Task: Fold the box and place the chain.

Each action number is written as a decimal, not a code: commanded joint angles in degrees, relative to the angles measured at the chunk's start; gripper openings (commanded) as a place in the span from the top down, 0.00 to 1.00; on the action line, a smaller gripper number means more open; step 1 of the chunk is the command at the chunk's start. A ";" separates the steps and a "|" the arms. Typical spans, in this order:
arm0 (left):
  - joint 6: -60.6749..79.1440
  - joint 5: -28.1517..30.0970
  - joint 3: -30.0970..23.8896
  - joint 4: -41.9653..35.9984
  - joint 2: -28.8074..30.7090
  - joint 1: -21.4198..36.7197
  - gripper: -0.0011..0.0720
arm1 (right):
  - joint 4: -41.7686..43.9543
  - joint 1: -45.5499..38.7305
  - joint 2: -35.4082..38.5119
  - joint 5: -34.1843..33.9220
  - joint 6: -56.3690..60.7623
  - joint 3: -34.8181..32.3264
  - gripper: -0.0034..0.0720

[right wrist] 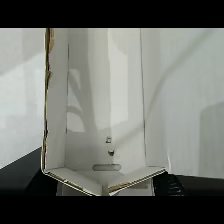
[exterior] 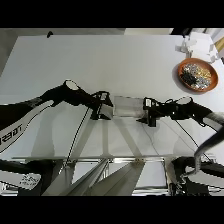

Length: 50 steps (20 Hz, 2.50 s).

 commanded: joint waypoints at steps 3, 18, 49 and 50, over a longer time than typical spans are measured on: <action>-0.81 0.28 0.07 0.13 0.20 2.32 0.02 | -0.15 0.02 0.00 0.07 -0.17 0.00 0.53; 0.24 1.33 0.07 -0.44 0.98 -1.14 0.02 | -0.15 0.02 0.02 0.07 -0.17 0.00 0.53; -3.21 0.83 -0.28 -3.34 -1.05 -2.08 0.03 | -0.13 0.02 0.02 0.07 -0.17 0.00 0.53; -3.21 0.87 -0.28 -3.32 -1.05 -2.10 0.03 | -0.15 0.00 0.02 0.07 -0.17 0.00 0.53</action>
